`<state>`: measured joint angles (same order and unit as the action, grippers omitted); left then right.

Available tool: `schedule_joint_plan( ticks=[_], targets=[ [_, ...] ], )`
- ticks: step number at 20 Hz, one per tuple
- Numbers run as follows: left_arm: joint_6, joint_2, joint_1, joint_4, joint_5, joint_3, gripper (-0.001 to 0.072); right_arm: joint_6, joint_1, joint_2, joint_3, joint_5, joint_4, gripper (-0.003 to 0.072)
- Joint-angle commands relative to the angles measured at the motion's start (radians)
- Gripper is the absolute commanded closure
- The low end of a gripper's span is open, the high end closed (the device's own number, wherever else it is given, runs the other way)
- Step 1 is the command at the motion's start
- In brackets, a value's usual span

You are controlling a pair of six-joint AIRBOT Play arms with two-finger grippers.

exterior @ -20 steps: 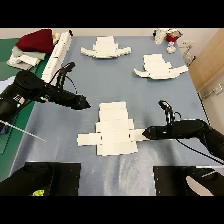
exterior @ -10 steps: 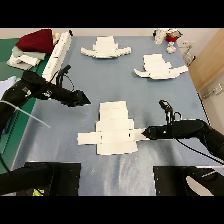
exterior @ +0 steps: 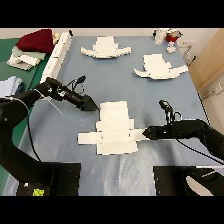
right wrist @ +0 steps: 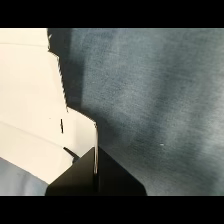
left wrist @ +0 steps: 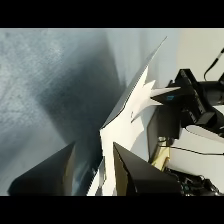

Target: Fold the box.

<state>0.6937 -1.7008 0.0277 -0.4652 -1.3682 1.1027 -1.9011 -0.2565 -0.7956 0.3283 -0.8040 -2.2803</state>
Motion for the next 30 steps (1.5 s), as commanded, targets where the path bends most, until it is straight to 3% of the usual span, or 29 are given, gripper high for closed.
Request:
schedule_joint_plan(
  ticks=[1,8,18,19,20,30],
  targets=[
    [-0.059,-0.129,0.039,0.035,-0.123,0.096,0.0363,0.0,-0.001,0.001,0.0,-0.007,0.003,0.0684],
    [-0.109,-0.174,0.137,0.014,-0.237,0.159,0.0364,0.0,-0.001,-0.003,0.0,-0.008,0.003,0.0684],
    [-0.153,-0.174,0.181,-0.003,-0.212,0.159,0.0374,0.0,-0.001,-0.003,0.0,-0.009,0.003,0.0684],
    [-0.165,-0.174,0.183,-0.012,-0.211,0.158,0.0559,0.0,-0.001,-0.003,0.0,-0.009,0.003,0.0684],
    [-0.184,-0.174,0.185,-0.016,-0.214,0.158,0.0604,0.0,-0.001,-0.003,0.0,-0.009,0.003,0.0683],
    [-0.232,-0.174,0.185,-0.017,-0.223,0.158,0.0607,0.0,-0.001,-0.003,0.0,-0.009,0.003,0.0684]
  ],
)
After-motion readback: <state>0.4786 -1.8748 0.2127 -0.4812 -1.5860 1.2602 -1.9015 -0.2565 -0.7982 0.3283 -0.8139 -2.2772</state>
